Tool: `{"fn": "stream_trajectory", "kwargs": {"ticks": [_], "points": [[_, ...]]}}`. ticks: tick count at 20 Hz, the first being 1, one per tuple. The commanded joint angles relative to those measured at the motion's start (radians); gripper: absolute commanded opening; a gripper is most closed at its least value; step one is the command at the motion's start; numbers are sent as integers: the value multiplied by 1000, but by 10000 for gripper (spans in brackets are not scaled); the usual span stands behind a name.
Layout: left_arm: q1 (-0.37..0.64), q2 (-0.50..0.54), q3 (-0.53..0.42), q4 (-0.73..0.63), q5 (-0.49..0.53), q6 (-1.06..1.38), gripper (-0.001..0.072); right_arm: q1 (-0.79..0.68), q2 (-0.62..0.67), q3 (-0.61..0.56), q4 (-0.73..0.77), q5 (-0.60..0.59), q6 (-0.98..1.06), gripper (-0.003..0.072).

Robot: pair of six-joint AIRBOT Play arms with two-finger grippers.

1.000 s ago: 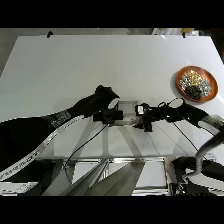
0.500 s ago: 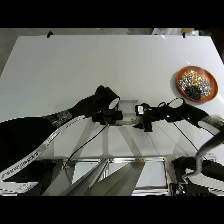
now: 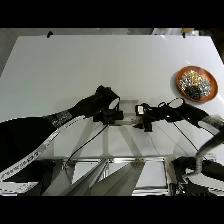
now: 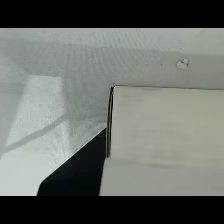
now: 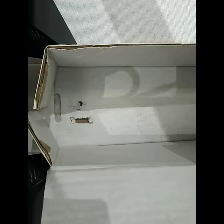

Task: Fold the box and place the chain.

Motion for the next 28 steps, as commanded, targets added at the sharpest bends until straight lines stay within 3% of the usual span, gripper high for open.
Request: {"fn": "stream_trajectory", "kwargs": {"ticks": [1, 4, 7, 14, 16, 18, 20, 21, 23, 25, 28], "points": [[5, 7, 1, 1, -3, -1, 27, 0, 1, 0, 0, 1, 0, 399], [26, 48, 1, -10, -19, -1, 221, 0, 1, 0, 0, 0, 0, 399], [52, 106, 0, -14, -53, 45, 227, 0, 1, 0, 0, 1, 0, 399], [138, 312, -5, -20, -117, 473, 234, 0, 1, 0, 0, 1, 0, 399], [188, 413, -37, -19, -135, 640, 367, 0, 1, 0, 0, 1, 0, 399], [248, 522, -111, -21, -128, 815, 405, 0, 1, 0, 0, 0, 0, 399], [319, 628, -237, -41, -81, 1095, 599, 0, 1, 0, 0, 1, 0, 399], [358, 668, -314, -74, -31, 1279, 629, 0, 1, 0, 0, 0, 0, 399], [420, 691, -458, -212, 118, 1698, 629, 0, 1, 0, 0, 0, 0, 399], [459, 653, -586, -436, 313, 2151, 630, 0, 1, 0, 0, 0, 0, 399], [476, 510, -636, -718, 377, 2683, 629, 0, 1, 0, 0, 1, 0, 399]]}}
